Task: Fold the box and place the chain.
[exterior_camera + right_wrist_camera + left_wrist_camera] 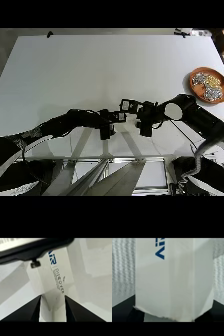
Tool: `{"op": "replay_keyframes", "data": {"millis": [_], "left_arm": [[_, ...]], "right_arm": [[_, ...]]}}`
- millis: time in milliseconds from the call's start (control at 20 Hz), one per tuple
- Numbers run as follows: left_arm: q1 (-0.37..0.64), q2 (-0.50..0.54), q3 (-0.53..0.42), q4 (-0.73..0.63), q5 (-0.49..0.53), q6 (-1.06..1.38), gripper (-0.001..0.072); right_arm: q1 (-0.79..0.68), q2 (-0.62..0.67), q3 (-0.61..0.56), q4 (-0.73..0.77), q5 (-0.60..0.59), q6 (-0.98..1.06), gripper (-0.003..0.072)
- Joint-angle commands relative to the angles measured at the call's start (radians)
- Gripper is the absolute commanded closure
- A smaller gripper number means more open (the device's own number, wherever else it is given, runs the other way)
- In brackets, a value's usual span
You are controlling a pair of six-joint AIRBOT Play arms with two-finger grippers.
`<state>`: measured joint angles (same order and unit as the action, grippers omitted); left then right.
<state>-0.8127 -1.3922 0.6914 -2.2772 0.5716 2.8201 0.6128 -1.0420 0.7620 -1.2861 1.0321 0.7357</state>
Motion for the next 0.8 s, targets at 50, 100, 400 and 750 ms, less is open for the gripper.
{"op": "replay_keyframes", "data": {"millis": [50,100,400,750], "left_arm": [[0.001,-0.001,0.000,0.001,0.000,0.000,0.0455],[0.001,-0.001,0.000,0.001,0.000,0.000,0.0455],[0.000,-0.001,0.000,0.001,0.000,0.000,0.0455],[0.001,-0.001,0.000,0.001,0.000,0.000,0.0455]], "right_arm": [[0.000,0.002,0.000,0.038,-0.072,0.002,0.0434],[0.000,0.000,0.000,0.038,-0.090,0.024,0.0433],[0.000,-0.016,0.000,0.051,-0.123,0.053,0.0433],[0.012,-0.016,-0.024,0.060,-0.076,0.054,0.0433]]}}
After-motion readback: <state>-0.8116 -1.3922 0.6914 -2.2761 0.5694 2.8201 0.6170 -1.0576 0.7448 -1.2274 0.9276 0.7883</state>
